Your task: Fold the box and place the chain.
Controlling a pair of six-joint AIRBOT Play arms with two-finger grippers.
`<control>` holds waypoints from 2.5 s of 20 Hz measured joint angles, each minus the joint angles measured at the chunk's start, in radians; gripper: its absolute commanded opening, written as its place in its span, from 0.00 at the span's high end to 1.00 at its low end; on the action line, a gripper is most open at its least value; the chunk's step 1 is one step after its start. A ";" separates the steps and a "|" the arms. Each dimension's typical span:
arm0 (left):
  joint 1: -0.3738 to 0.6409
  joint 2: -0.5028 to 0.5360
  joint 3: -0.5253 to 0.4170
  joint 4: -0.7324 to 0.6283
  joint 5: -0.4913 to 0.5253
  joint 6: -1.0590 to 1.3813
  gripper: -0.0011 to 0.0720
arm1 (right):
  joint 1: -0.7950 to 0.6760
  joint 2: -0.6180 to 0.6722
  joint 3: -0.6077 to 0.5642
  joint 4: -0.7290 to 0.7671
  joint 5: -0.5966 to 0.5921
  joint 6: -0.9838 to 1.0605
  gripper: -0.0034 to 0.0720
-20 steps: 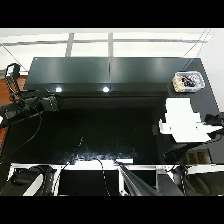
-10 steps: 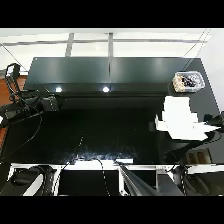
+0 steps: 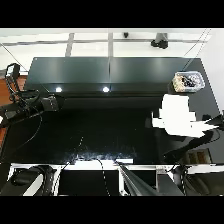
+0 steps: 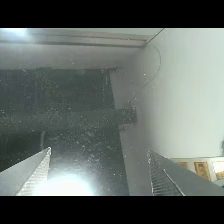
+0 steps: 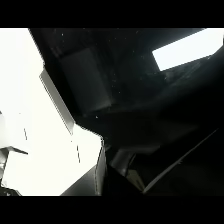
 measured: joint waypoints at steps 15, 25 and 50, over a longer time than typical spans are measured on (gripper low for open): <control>0.000 -0.007 0.000 0.006 0.034 0.003 0.02 | 0.325 0.382 -0.352 0.285 -0.102 0.033 0.93; 0.000 -0.171 0.000 -0.098 0.027 0.015 0.02 | 1.104 0.813 -0.649 0.347 -0.707 0.268 0.93; -0.016 -0.905 0.055 -0.723 -0.443 1.040 0.06 | 1.473 0.850 -0.792 0.233 -1.030 0.376 0.93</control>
